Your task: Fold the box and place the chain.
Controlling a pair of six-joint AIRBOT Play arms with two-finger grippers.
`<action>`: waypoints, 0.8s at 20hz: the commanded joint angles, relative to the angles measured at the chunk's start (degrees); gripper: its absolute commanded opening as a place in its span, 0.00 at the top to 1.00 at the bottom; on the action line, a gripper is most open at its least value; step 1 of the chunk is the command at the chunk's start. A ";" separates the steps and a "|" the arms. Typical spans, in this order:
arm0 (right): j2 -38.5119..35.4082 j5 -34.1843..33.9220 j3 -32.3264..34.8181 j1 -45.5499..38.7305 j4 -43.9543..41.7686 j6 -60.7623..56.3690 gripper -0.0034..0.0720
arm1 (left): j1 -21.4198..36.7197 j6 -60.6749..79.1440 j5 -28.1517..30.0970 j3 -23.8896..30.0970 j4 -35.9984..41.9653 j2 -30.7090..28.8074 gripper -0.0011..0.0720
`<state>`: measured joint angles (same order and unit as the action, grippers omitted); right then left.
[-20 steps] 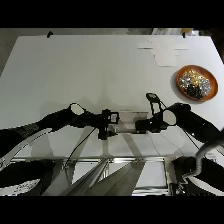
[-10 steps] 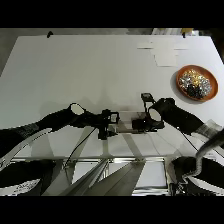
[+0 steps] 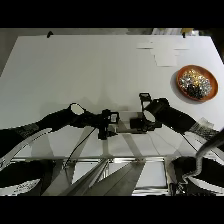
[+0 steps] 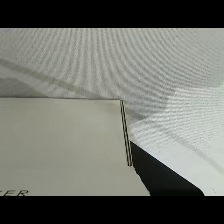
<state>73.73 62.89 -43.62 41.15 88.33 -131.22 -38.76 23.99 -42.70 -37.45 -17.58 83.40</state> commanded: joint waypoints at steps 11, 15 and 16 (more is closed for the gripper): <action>0.09 -0.66 0.11 0.22 -0.04 -0.76 0.80 | -0.02 0.02 0.00 -0.04 0.00 0.00 0.70; 0.09 -1.16 0.26 0.22 0.17 -0.79 0.76 | -0.02 0.02 0.02 -0.04 0.00 0.00 0.70; 0.09 -1.31 0.81 0.22 0.15 -1.03 0.76 | -0.02 0.02 0.00 -0.04 0.00 0.00 0.70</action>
<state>73.78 61.65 -43.31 41.34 88.29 -131.98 -38.74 23.99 -42.70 -37.45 -17.58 83.40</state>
